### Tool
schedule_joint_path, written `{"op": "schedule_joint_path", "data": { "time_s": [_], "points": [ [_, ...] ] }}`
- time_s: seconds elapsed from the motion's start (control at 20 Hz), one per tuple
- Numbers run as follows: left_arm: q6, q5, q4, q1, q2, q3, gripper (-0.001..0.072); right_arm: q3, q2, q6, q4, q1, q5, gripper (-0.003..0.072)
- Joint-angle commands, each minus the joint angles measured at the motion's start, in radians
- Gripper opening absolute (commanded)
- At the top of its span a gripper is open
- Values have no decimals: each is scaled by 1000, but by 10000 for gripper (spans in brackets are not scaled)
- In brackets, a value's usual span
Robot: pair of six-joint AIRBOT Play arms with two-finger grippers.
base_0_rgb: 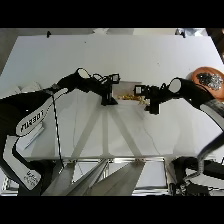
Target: Fold the box and place the chain.
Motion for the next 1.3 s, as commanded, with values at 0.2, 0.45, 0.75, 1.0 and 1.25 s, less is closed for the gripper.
{"op": "schedule_joint_path", "data": {
  "time_s": [0.2, 0.45, 0.75, 1.0, 1.25],
  "points": [
    [0, 0, 0, 0, 0, 1, 419, 1, -80, -11, 40, 0, -191, 299],
    [0, 0, 0, 0, 0, 1, 419, 1, -69, 39, -6, 0, -121, 9],
    [0, 0, 0, 0, 0, 1, 419, 2, 43, 249, -72, 0, -161, 9],
    [0, 1, 0, 1, 0, 1, 419, 2, 136, 310, -39, 0, -177, 9],
    [0, 1, 0, 0, 0, 1, 419, 6, 184, 309, 130, 16, -159, 6]
  ]
}}
